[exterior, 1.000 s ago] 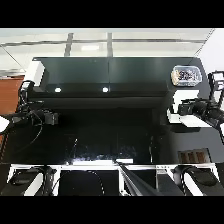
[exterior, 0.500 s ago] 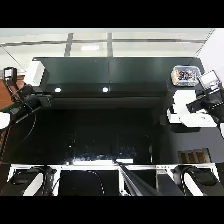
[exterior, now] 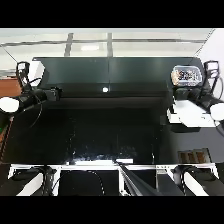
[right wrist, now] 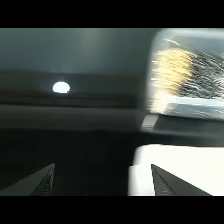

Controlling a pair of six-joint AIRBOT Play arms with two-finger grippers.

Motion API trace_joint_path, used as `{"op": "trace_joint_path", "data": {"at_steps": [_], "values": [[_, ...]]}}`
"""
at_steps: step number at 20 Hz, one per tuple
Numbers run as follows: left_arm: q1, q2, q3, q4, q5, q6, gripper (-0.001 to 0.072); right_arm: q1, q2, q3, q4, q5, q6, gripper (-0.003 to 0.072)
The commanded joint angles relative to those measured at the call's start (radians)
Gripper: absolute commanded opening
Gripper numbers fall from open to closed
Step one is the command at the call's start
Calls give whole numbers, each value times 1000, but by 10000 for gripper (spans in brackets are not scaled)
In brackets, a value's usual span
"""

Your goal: Fold the box and place the chain.

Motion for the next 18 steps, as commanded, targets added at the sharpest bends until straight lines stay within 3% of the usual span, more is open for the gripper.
{"op": "trace_joint_path", "data": {"at_steps": [1, 3, 5, 9, 11, 17, 18], "values": [[30, -2, 126, 200, -168, -135, 708, -257, -159, 185, -246, 94, 330, 720], [51, 1, 146, 203, -233, -176, 708, -485, -281, 311, -212, 127, 372, 720], [50, -5, 138, 213, -273, -176, 708, -636, -414, 494, -180, 337, 354, 720], [50, -39, 121, 205, -279, -177, 707, -756, -633, 744, -163, 803, 118, 720], [50, -64, 121, 205, -283, -177, 707, -771, -725, 792, -107, 955, -4, 720], [49, -109, 121, 178, -317, -177, 707, -710, -841, 797, -26, 969, -203, 720], [49, -109, 121, 178, -315, -177, 707, -705, -842, 797, -26, 966, -214, 584]]}}
